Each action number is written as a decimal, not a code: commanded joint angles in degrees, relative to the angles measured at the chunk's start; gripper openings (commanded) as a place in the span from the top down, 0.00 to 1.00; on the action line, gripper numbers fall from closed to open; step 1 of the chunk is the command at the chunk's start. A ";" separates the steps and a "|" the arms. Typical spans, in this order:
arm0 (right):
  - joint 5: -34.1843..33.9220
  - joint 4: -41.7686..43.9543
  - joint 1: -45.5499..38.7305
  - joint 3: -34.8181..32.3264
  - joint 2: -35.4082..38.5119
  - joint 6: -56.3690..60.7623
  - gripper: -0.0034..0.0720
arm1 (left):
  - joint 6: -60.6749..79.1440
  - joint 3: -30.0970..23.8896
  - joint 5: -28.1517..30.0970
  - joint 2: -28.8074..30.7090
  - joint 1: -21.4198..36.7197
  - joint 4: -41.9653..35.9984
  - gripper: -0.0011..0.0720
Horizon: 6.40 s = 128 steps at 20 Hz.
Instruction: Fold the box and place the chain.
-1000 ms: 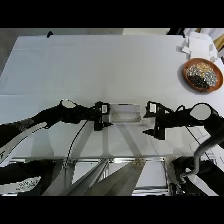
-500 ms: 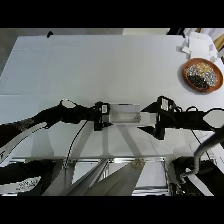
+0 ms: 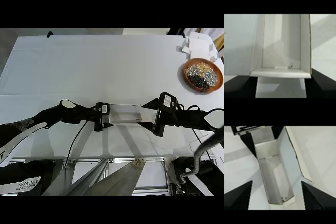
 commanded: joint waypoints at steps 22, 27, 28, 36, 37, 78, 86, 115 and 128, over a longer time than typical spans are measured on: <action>-0.28 0.09 0.00 0.04 -0.09 0.02 0.10 | -30.10 0.07 1.86 7.13 0.00 25.55 0.98; -0.13 0.07 -0.02 0.04 -0.07 0.02 0.10 | -29.66 0.07 2.03 5.14 0.02 25.53 0.97; -0.13 0.07 -0.02 0.04 -0.09 0.02 0.10 | -29.68 0.07 2.03 5.16 0.02 25.53 0.97; -0.28 5.53 3.54 0.04 -2.95 -4.20 0.81 | -29.70 0.07 1.92 5.16 0.00 25.49 0.97; -0.90 6.16 5.97 0.04 -4.35 -7.96 0.93 | -29.70 0.07 1.92 5.16 0.00 25.49 0.97; -33.53 3.30 16.22 0.07 -17.42 18.86 0.93 | -29.70 0.07 1.73 5.14 0.00 25.49 0.97; -7.19 -24.48 16.22 0.87 0.81 29.11 0.94 | -29.70 0.07 1.73 5.14 0.00 25.49 0.97; -3.32 -3.17 2.47 3.63 -25.38 -33.66 0.72 | -29.70 0.07 1.73 5.16 0.00 25.46 0.97; -7.02 -1.36 5.11 3.63 -25.83 -33.68 0.83 | -29.70 0.07 1.73 5.16 0.00 25.46 0.97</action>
